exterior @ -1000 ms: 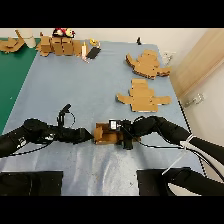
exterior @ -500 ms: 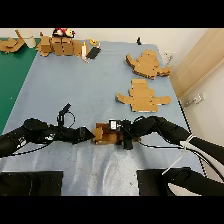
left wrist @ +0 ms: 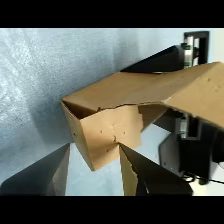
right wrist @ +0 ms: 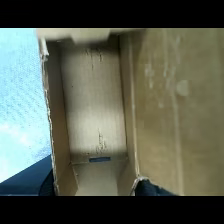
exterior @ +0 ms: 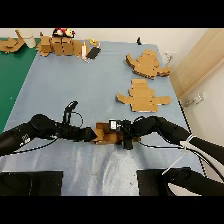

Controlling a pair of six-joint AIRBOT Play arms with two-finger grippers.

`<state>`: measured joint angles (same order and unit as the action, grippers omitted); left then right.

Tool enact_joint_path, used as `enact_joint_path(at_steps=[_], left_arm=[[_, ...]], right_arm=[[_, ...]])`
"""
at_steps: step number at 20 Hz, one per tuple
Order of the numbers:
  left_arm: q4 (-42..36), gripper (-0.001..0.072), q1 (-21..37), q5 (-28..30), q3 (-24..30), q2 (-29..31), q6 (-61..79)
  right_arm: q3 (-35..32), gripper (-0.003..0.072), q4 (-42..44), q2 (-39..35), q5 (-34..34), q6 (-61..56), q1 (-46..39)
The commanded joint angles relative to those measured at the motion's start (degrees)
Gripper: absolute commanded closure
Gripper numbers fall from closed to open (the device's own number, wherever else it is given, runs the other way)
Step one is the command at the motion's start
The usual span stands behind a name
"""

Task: Fold the box.

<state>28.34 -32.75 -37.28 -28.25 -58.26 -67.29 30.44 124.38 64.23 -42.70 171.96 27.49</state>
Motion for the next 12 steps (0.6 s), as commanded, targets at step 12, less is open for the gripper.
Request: enact_joint_path(at_steps=[12], left_arm=[[26.1, 0.0221, -9.9, 0.3, -10.3, -6.3, -25.1]], right_arm=[[0.0, 0.0246, 0.0, 0.0, 0.0, 0.0, 0.0]])
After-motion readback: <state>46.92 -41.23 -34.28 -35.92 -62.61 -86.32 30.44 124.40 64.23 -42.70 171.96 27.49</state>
